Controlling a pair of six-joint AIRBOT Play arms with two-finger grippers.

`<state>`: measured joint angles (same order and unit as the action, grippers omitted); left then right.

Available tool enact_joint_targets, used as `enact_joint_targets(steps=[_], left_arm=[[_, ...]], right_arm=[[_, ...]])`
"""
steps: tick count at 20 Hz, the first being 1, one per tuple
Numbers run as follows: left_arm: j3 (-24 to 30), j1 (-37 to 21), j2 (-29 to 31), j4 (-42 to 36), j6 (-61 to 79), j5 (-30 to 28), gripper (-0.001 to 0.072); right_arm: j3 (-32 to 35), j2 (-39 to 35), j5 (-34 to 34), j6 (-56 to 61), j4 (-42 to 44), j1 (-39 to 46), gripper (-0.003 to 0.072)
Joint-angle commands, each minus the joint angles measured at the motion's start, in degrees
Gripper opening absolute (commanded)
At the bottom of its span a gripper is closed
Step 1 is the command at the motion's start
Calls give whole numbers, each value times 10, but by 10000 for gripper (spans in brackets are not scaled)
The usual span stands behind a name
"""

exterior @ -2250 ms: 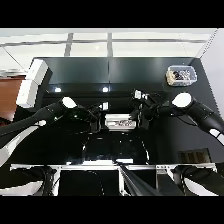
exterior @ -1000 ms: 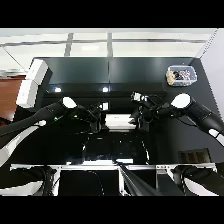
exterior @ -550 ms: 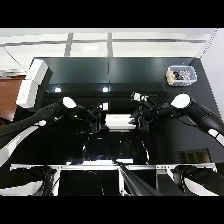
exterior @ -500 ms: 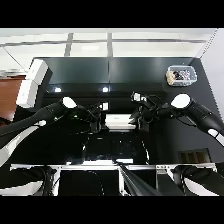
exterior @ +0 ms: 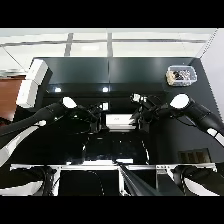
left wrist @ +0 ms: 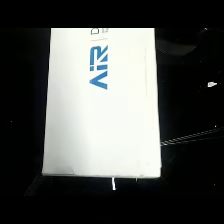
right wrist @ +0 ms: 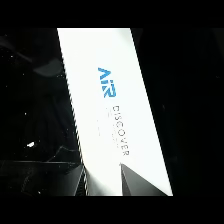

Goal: Fold the box and place the chain.

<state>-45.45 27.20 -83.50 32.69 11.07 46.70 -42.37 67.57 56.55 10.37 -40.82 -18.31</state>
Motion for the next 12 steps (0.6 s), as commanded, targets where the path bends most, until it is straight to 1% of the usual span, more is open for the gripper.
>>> enact_joint_targets(steps=[1,4,6,7,8,9,11,12], left_arm=[[0,0,0,0,0,0,420],[0,0,0,0,0,0,420],[0,0,0,0,0,0,420],[0,0,0,0,0,0,420],[0,0,0,0,0,0,420],[0,0,0,0,0,0,420],[0,0,0,0,0,0,420],[0,0,0,0,0,0,420]], right_arm=[[0,-16,4,38,-1,0,273],[-4,-53,3,101,2,1,273],[-4,-72,4,201,34,1,272],[-4,-73,2,253,61,1,258],[-2,-70,-7,305,89,-3,95],[3,-68,-28,353,111,-9,24],[10,-57,-64,444,128,-19,24],[10,-45,-69,478,129,-22,24]])
